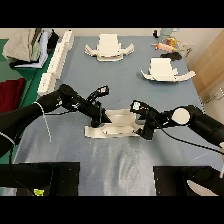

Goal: Fold the box.

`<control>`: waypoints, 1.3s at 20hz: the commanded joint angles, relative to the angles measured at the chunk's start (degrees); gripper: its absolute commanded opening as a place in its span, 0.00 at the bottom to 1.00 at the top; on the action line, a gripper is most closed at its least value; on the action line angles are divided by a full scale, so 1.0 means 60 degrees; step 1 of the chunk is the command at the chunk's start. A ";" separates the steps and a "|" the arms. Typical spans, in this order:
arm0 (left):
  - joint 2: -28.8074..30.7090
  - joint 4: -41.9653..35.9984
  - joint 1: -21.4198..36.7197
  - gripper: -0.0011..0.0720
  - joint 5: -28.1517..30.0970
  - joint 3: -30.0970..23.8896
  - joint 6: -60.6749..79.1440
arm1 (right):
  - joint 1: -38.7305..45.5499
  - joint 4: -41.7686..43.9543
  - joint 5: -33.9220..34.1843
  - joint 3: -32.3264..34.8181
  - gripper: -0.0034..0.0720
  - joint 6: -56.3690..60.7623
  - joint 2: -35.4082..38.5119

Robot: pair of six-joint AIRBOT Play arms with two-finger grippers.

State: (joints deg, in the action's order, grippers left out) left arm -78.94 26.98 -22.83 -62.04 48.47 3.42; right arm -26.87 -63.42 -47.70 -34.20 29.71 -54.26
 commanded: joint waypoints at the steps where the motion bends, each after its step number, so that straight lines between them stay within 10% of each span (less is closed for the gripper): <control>1: 0.0000 0.0004 -0.0004 0.04 0.0004 0.0004 0.0000 | 0.0918 0.1905 -0.0495 -0.0004 1.00 -0.3275 -0.0510; 26: 0.0000 0.0004 -0.0004 0.04 0.0000 0.0004 0.0000 | 0.0892 0.3373 -0.1235 0.0055 0.99 -0.4561 -0.2167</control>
State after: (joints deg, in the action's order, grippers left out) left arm -78.94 27.03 -22.85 -62.15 48.47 3.44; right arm -21.47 -43.75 -53.06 -34.11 2.94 -66.65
